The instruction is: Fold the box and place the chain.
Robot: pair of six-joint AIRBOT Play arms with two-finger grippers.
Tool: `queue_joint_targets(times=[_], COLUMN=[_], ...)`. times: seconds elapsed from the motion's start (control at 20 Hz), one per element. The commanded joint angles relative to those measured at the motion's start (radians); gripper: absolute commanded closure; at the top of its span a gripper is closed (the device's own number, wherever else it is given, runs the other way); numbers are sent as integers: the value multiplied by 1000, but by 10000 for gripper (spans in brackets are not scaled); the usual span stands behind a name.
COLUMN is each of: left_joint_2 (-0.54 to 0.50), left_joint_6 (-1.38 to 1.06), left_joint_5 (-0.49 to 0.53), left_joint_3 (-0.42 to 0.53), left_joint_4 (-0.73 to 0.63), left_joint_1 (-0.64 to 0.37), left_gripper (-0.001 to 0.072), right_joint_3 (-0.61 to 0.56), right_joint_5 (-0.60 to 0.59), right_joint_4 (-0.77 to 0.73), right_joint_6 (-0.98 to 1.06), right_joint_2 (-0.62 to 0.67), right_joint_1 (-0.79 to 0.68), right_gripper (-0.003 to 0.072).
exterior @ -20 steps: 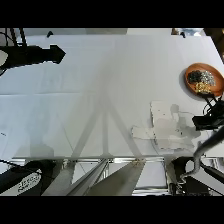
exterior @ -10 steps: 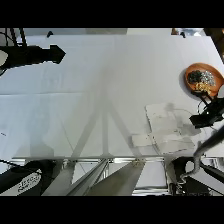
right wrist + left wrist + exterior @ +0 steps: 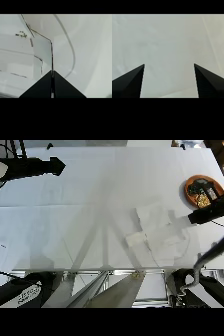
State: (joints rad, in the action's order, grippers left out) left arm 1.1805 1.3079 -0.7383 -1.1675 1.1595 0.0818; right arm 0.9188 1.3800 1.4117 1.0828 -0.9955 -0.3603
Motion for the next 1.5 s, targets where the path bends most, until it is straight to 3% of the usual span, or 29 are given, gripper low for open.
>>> queue_joint_targets(times=[0.0,0.4,0.55,0.85,1.05,1.45], left_joint_2=[-1,-1,-1,-1,-1,-1], left_joint_6=[0,0,0,0,0,0], left_joint_5=[0,0,0,0,0,0], left_joint_3=[-1,-1,-1,-1,-1,-1], left_joint_4=[0,0,0,0,0,0], left_joint_1=[1,1,0,1,1,1], left_gripper=[11,11,11,11,11,11], right_joint_3=[9,-31,-152,-409,-414,-414], right_joint_5=[-76,-365,-450,-762,-794,-843], right_joint_4=[-280,-632,-737,-893,-997,-1092], right_joint_6=[-75,-280,-399,-608,-836,-1014], right_joint_2=[25,25,22,-91,-158,-225], right_joint_1=[6,6,6,6,35,137], right_gripper=[679,680,680,679,679,680])
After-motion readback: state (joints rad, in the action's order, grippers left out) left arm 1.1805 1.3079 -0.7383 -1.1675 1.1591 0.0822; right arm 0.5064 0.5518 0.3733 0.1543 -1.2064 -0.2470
